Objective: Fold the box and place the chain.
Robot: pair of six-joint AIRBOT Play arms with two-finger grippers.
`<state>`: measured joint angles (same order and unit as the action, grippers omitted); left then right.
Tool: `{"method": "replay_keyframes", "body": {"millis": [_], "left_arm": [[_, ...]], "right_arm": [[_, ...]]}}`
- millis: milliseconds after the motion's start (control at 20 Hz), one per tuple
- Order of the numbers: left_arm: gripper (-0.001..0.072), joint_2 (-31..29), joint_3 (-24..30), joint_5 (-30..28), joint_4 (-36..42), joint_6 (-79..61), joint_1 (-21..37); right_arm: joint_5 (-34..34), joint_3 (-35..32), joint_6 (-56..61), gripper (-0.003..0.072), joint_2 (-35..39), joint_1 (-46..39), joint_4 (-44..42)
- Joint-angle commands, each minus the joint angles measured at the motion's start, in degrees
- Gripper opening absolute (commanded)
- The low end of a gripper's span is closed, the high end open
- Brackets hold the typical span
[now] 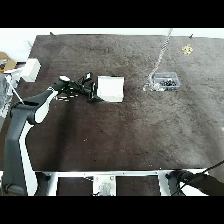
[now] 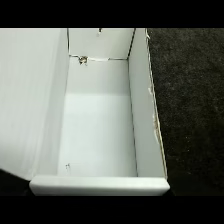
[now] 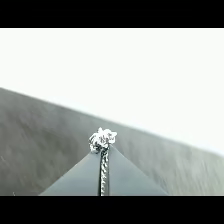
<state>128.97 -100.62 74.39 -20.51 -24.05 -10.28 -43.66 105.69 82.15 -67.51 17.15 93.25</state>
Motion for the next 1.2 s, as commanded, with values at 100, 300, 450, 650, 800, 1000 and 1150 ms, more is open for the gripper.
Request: {"method": "replay_keyframes", "body": {"millis": [100, 300, 450, 650, 800, 1000, 1150], "left_arm": [[0.0401, 0.04, -0.04, -0.02, -0.02, 0.0, 0.04], [0.0401, 0.04, -0.04, -0.02, -0.02, 0.0, 0.04], [0.0401, 0.04, -0.04, -0.02, -0.02, 0.0, 0.04], [0.0401, 0.04, -0.04, -0.02, -0.02, 0.0, 0.04], [0.0401, 0.04, -0.04, -0.02, -0.02, 0.0, 0.04], [0.0402, 0.04, -0.04, -0.02, -0.02, 0.0, 0.04], [0.0401, 0.04, -0.04, -0.02, -0.02, 0.0, 0.04]], "right_arm": [[12.26, 0.02, -1.57, 0.0004, -0.28, 5.9, -0.07], [16.87, 0.0, -1.38, 0.0004, -3.34, 8.85, -3.1], [15.98, 0.0, -1.33, 0.0004, -5.99, 10.99, -3.15], [11.67, 0.0, 0.15, 0.0004, -7.87, 12.24, -3.52], [12.02, 0.02, 0.15, 0.0004, -7.87, 12.24, -3.54], [11.98, 0.0, 0.11, 0.0004, -7.89, 12.24, -3.08], [11.93, 0.0, 0.13, 0.0004, -7.89, 12.37, -3.34]]}}
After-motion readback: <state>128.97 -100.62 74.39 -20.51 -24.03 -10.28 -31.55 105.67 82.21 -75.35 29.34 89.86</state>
